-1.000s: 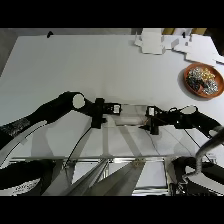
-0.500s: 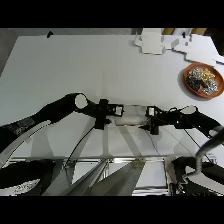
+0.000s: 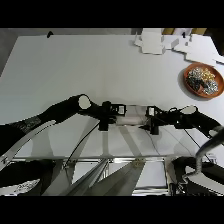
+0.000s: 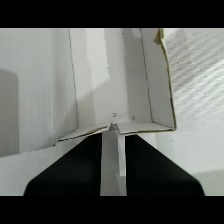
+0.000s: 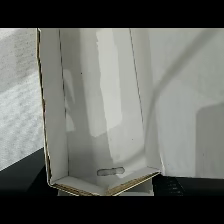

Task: Fold the box and place the chain.

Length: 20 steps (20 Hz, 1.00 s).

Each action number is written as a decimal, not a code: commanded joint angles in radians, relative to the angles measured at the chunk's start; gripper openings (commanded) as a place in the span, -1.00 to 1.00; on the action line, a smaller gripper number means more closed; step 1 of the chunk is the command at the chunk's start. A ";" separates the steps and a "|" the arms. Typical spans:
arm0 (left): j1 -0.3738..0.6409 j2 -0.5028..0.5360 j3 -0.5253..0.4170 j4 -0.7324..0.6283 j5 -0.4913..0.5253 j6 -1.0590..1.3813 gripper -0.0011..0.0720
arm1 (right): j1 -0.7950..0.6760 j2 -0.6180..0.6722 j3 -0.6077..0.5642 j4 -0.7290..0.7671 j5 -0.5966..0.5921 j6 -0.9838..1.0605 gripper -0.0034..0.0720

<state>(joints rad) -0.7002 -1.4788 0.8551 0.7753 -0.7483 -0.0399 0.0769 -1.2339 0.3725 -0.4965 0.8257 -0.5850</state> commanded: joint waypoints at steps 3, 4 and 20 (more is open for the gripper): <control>-0.026 -0.024 0.000 -0.090 0.039 0.094 -0.61 | 0.001 0.000 0.000 0.000 0.000 0.000 0.34; -0.034 -0.027 0.000 -0.106 0.042 0.115 -0.61 | 0.001 0.000 0.000 0.000 0.000 0.000 0.34; 0.039 0.170 0.000 0.182 -0.168 -0.486 -0.64 | 0.001 0.000 0.000 0.000 0.000 0.000 0.34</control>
<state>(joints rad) -0.6910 -1.3796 0.8551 0.8276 -0.8272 -0.2588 0.0769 -1.2339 0.3725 -0.4965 0.8253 -0.5842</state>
